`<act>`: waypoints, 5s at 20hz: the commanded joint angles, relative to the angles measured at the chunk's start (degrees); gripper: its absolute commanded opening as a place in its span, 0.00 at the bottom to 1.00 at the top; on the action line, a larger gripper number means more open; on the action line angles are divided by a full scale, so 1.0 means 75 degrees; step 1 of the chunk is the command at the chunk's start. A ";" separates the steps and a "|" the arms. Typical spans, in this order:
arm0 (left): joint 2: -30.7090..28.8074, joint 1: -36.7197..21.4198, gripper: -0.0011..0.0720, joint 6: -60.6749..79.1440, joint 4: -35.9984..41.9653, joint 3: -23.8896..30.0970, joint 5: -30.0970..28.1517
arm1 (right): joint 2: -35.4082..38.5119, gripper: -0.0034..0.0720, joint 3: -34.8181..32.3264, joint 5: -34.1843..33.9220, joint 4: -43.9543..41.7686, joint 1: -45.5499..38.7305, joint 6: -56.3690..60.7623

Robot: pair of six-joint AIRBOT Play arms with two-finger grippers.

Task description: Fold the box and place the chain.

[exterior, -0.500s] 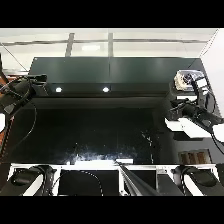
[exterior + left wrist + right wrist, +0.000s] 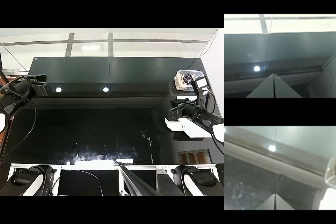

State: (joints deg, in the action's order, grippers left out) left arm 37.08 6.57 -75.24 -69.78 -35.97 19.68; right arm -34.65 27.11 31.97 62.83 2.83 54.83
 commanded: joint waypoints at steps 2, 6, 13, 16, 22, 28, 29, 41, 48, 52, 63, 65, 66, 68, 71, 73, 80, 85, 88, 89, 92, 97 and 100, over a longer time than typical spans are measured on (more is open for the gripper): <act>0.0003 0.0003 0.06 0.0000 -0.0003 -0.0003 -0.0003 | 0.0003 0.06 -0.0006 0.0003 -0.0003 0.0006 0.0000; 0.0003 0.0003 0.06 0.0000 -0.0003 -0.0003 0.0000 | 0.0003 0.06 -0.0006 0.0003 -0.0003 0.0006 0.0000; 0.0015 0.0009 0.06 0.0000 -0.0003 -0.0003 -0.0134 | 0.0003 0.06 -0.0006 -0.1285 -0.2556 0.0009 0.0003; 0.0023 0.0020 0.06 -0.0003 0.0073 -0.0003 -0.0522 | -0.0015 0.06 -0.0006 -0.2495 -0.2961 0.0009 -0.0009; 0.0318 0.0032 0.49 -0.0026 0.0629 -0.0003 -0.0906 | -0.1682 0.90 0.0740 -0.3034 -0.2375 -0.1638 -0.0402; 0.0551 0.0032 0.99 -0.0023 0.0796 -0.0006 0.0207 | -0.5246 0.90 0.4415 0.1603 -0.0073 -0.5071 0.3048; 0.0551 0.0035 0.99 -0.0023 0.0799 -0.0006 0.0376 | -0.5794 0.90 0.5176 0.2690 0.0903 -0.5578 0.3652; 0.0609 0.0466 0.98 -0.0026 0.1032 -0.0003 0.0679 | -0.7804 0.90 0.6353 0.5493 0.1559 -0.7877 0.0050; 0.0609 0.0551 0.98 -0.0026 0.1405 -0.0006 0.0650 | -0.8279 0.69 0.6403 0.6330 0.0667 -0.7886 -0.0580; 0.0609 0.0557 0.98 -0.0029 0.1405 -0.0006 0.0662 | -0.8259 0.05 0.6403 0.6706 0.0026 -0.7883 -0.0586; 0.0609 0.0557 0.98 -0.0026 0.1431 -0.0003 0.0691 | -0.7796 0.06 0.5310 0.7595 -0.2311 -0.6283 -0.0600; 0.0609 0.0557 0.98 -0.0026 0.1463 -0.0003 0.0734 | -0.7723 0.06 0.4972 0.7621 -0.2920 -0.5531 -0.0603; 0.0609 0.0557 0.98 -0.0026 0.1521 -0.0003 0.0796 | -0.7673 0.06 0.4800 0.7615 -0.3051 -0.5103 -0.0603; 0.0629 0.0562 0.98 -0.0026 0.1632 -0.0003 0.0901 | -0.7495 0.06 0.4497 0.7411 -0.3133 -0.4065 -0.0627; 0.0685 0.0580 0.98 -0.0026 0.1638 -0.0003 0.1218 | -0.6720 0.06 0.3704 0.6636 -0.3660 -0.2649 -0.1241; 0.0691 0.0662 0.98 -0.0026 0.1673 -0.0003 0.1440 | -0.5627 0.06 0.2524 0.5485 -0.4654 -0.1848 -0.2124; 0.0790 0.1673 0.98 -0.0032 0.1993 0.0577 0.2066 | -0.3436 0.06 -0.0364 0.2553 -0.6245 -0.0187 -0.3870; 0.1786 0.1818 0.98 -0.1845 0.2442 0.0970 0.3480 | -0.3436 0.06 -0.0603 0.2567 -0.6213 0.0009 -0.3891; 0.2632 0.1763 0.98 -0.1032 0.3797 0.0970 0.3430 | -0.3436 0.06 -0.0603 0.2567 -0.6202 0.0009 -0.3891; 0.2949 0.1760 0.98 -0.0495 0.4409 0.0968 0.3433 | -0.3436 0.06 -0.0603 0.2567 -0.6199 0.0009 -0.3891; 0.3940 0.1749 0.98 0.0679 0.6216 0.0953 0.3401 | -0.3436 0.06 -0.0603 0.2597 -0.6169 0.0009 -0.3891; 0.5021 0.1749 0.98 0.2436 0.7886 0.0752 0.3576 | -0.3436 0.06 -0.0603 0.2623 -0.6152 0.0009 -0.3891; 0.5563 0.1725 0.98 0.3485 0.7979 0.0490 0.4689 | -0.3436 0.06 -0.0603 0.2620 -0.6143 0.0009 -0.3891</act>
State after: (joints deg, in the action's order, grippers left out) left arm 74.76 19.70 -58.76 -14.46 -30.85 48.01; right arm -60.47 22.61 51.59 16.69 2.87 25.67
